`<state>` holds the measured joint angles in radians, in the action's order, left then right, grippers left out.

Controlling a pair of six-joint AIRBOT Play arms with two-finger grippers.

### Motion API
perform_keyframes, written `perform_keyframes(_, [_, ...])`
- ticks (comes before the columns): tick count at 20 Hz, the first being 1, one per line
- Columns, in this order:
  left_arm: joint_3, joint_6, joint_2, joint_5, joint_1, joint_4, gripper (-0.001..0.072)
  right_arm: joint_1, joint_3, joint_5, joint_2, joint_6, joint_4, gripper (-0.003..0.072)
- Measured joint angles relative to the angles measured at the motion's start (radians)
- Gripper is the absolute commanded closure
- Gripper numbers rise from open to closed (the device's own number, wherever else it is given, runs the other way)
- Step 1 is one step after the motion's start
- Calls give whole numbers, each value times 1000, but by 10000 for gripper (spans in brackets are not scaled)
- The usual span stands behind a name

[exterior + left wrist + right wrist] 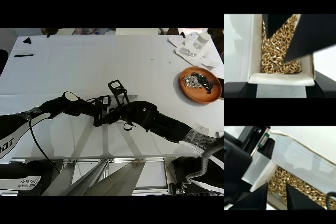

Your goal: Fold the box and place the chain.

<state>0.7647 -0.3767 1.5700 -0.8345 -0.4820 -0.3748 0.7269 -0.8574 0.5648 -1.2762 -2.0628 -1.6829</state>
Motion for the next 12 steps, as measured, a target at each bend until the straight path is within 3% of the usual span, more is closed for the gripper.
perform_keyframes(6, [0,0,0,0,0,0,419,-110,24,113,191,192,4,430])
perform_keyframes(8, [0,0,0,0,0,0,419,-199,48,137,286,349,44,381])
perform_keyframes(12, [0,0,0,0,0,0,419,-455,87,191,384,786,239,372])
